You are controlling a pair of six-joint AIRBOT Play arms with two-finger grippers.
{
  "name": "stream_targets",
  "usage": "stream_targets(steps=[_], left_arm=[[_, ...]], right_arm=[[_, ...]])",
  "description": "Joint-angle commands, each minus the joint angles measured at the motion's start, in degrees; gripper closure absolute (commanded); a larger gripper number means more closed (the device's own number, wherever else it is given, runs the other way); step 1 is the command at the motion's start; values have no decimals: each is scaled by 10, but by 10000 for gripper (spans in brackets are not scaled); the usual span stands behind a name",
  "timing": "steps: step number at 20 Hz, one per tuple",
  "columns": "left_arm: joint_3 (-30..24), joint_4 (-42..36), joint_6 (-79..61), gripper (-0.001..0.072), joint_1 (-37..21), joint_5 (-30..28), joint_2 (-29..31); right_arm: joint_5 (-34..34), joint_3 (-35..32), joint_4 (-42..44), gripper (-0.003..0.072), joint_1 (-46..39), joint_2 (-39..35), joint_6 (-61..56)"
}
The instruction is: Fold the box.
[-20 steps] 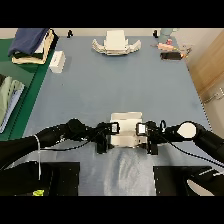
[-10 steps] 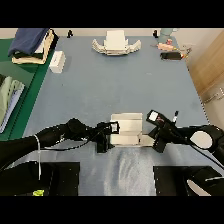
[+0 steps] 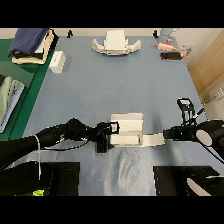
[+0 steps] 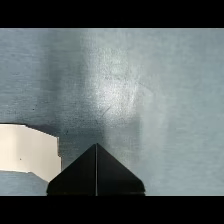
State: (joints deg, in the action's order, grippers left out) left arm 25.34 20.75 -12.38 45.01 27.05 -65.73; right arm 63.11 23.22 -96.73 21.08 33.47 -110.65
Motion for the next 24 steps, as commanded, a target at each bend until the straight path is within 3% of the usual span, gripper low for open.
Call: stream_targets(steps=[1, 6, 15, 16, 18, 24], left_arm=[[0, 0, 0, 245, 0, 0, 0], [0, 0, 0, 245, 0, 0, 0], [0, 0, 0, 245, 0, 0, 0], [0, 0, 0, 245, 0, 0, 0], [0, 0, 0, 245, 0, 0, 0], [0, 0, 0, 245, 0, 0, 0]], right_arm=[[-19, -11, 73, 683, -12, 54, -14], [-64, -9, 230, 682, -12, 108, 110], [-14, 26, 300, 673, -12, 51, 152], [-8, 26, 309, 641, -12, 52, 154], [-2, 26, 322, 441, -12, 56, 154], [-18, 25, 372, 439, -3, 81, 210]])
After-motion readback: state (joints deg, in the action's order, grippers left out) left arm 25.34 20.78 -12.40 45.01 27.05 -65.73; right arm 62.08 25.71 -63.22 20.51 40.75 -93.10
